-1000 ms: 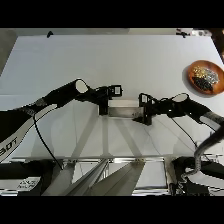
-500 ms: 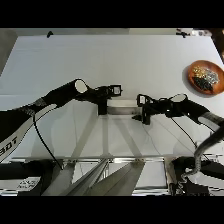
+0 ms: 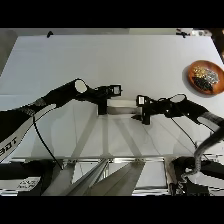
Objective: Fold the box and place the chain.
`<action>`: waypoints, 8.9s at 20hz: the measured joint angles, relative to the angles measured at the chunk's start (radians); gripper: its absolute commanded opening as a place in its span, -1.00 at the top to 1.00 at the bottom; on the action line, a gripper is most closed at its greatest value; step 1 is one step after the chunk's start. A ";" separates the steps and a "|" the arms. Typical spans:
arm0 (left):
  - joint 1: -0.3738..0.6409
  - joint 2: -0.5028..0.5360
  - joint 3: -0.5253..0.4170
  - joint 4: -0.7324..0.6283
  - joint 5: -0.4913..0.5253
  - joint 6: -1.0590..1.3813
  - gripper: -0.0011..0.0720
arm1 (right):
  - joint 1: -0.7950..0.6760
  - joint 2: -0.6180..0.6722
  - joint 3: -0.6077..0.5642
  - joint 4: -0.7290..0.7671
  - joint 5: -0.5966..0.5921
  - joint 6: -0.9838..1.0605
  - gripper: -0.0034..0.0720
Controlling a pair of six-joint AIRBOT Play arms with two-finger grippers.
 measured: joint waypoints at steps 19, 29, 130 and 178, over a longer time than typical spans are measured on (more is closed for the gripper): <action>0.000 0.000 0.001 -0.002 0.002 0.000 0.93 | -0.001 -0.001 0.001 -0.007 -0.053 -0.064 -0.16; 0.000 0.000 0.000 -0.002 0.000 0.000 0.93 | -0.002 -0.001 0.001 -0.010 -0.011 -0.064 -0.15; -0.104 0.357 -0.103 0.584 -0.020 -0.678 -0.24 | 0.000 -0.001 0.001 -0.010 -0.004 -0.065 -0.15; -0.053 0.248 -0.254 0.130 0.108 -0.291 0.61 | 0.000 -0.001 0.000 -0.011 -0.003 -0.066 -0.15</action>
